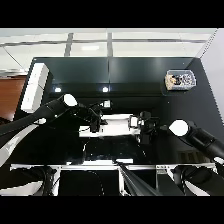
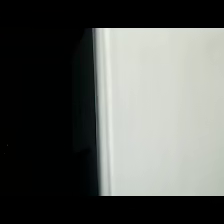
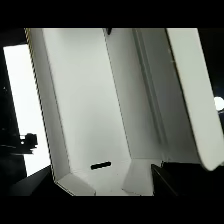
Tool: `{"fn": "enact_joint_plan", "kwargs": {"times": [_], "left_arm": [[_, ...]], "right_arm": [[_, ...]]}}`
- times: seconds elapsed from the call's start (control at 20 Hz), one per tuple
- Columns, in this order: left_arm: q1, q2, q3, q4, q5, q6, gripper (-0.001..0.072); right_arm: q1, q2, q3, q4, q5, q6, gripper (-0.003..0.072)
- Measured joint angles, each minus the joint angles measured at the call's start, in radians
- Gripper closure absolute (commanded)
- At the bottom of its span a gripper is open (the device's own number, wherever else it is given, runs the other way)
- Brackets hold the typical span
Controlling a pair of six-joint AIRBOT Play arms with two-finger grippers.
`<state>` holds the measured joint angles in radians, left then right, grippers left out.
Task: Fold the box and place the chain.
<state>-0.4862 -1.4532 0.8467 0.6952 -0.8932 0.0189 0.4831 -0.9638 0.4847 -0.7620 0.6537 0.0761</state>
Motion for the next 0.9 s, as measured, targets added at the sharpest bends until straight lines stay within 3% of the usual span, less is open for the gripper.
{"fn": "enact_joint_plan", "kwargs": {"times": [0.45, 0.9], "left_arm": [[0.0, -0.005, 0.0, -0.003, 0.001, 0.0, 0.0687], [-0.001, -0.017, 0.002, -0.001, -0.002, 0.005, 0.0687]], "right_arm": [[-0.124, -0.029, 0.005, 0.187, 0.009, -0.232, -0.002], [-0.142, -0.14, 0.005, 0.345, 0.083, -0.414, -0.002]]}}
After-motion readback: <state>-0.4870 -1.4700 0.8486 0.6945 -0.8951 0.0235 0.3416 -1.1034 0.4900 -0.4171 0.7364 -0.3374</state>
